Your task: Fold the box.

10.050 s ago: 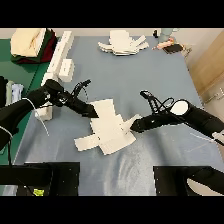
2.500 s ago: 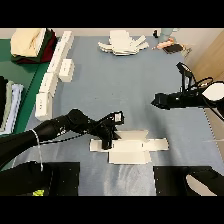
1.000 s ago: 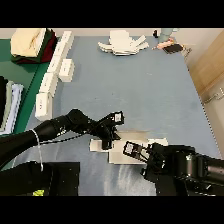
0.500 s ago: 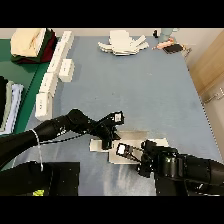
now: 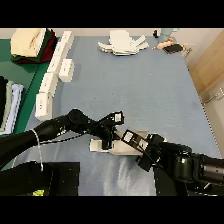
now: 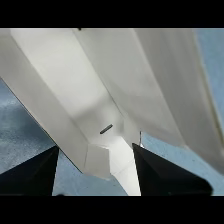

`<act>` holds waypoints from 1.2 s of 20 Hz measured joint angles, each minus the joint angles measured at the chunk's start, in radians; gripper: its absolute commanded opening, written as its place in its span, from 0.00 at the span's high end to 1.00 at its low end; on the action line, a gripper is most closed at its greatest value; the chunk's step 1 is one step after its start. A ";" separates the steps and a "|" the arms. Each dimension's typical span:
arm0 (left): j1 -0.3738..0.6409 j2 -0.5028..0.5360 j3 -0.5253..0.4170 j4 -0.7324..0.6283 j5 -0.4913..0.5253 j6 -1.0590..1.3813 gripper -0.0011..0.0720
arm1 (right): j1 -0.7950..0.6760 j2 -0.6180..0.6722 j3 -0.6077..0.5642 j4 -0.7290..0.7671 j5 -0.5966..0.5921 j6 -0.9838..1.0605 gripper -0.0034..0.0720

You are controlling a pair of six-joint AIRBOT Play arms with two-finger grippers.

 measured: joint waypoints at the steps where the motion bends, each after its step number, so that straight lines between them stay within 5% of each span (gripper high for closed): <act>1: 0.000 0.000 0.000 0.000 0.000 0.000 0.96 | -0.005 0.008 0.001 -0.006 0.008 0.014 0.00; 15: 0.000 0.000 0.000 0.000 0.001 0.000 0.96 | -0.075 0.061 -0.020 -0.067 -0.024 -0.012 0.00; 19: 0.000 0.000 0.000 0.000 0.000 0.000 0.96 | -0.272 0.137 -0.072 0.137 -0.127 -0.317 0.00; 24: 0.000 0.000 0.000 0.000 0.000 0.000 0.96 | -0.610 0.139 -0.104 0.552 -0.177 -0.931 0.00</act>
